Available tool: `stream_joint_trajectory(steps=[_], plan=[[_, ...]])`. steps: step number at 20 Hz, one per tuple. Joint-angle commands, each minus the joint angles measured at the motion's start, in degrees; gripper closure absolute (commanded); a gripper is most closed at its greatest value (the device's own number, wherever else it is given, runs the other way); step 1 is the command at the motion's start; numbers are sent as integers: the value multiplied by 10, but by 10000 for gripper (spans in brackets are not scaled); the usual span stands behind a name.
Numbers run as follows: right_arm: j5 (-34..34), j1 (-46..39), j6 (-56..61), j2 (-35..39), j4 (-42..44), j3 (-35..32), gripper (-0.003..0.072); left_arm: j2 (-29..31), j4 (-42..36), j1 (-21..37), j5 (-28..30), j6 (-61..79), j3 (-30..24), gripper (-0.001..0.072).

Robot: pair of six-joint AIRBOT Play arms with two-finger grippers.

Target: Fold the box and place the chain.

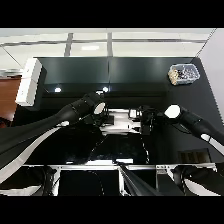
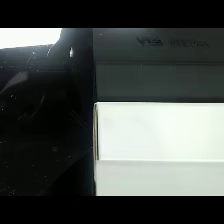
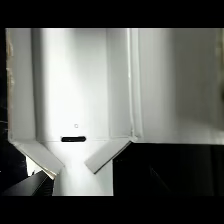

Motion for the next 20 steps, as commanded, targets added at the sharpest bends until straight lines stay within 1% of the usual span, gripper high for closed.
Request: stream_joint_trajectory(steps=[1,2,4,6,8,10,17,20], plan=[[21,-3,9,12,8,1,98,0,1,0,2,-1,0,683],[34,-3,9,12,17,1,128,0,1,0,2,-1,0,683],[57,-2,9,12,34,0,143,0,1,0,3,-1,0,683],[56,-3,12,11,53,0,254,0,1,0,4,-1,0,683],[51,-3,12,8,78,0,268,0,1,0,5,-1,0,683],[51,-2,14,1,96,0,628,0,1,0,5,-1,0,683],[52,-2,14,-37,198,0,619,0,1,0,5,-1,0,682],[52,-2,30,-59,203,0,618,0,0,0,5,-1,0,683]])
